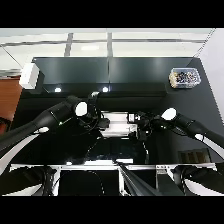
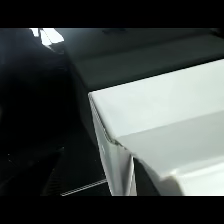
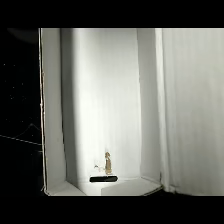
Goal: Fold the box and place the chain.
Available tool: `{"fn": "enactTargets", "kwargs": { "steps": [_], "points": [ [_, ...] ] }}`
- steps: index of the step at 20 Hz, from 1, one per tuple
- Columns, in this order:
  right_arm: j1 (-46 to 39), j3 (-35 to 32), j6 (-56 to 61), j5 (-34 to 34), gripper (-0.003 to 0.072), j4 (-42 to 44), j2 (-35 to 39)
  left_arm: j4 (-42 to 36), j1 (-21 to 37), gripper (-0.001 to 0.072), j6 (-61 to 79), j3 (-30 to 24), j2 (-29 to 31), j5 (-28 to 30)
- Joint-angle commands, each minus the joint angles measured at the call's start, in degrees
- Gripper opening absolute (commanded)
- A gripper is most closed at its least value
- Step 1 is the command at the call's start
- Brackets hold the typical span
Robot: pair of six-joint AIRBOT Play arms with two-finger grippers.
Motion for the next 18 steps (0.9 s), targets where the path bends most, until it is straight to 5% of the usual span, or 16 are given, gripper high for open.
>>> {"fn": "enactTargets", "kwargs": {
  "steps": [1,5,10,12,18],
  "points": [
    [0.07,0.02,-0.02,0.02,0.0473,0.02,-0.02,8.33,-2.21,0.0485,-5.38,3.02,-1.44,-2.60],
    [0.07,0.02,0.00,-0.02,0.0473,0.02,-0.02,13.75,-5.60,0.0485,-10.93,9.73,-6.27,-12.20],
    [0.07,0.02,0.00,0.00,0.0473,0.02,-0.02,13.33,-8.55,0.0484,-19.30,9.99,-8.79,-4.66],
    [0.07,0.02,0.00,0.00,0.0473,0.02,-0.02,14.38,-8.63,0.0387,-22.03,9.99,-8.98,-4.90],
    [0.07,0.02,0.00,0.00,0.0473,0.00,-0.02,15.76,-8.68,0.0386,-25.99,9.99,-8.98,-7.50]
  ]
}}
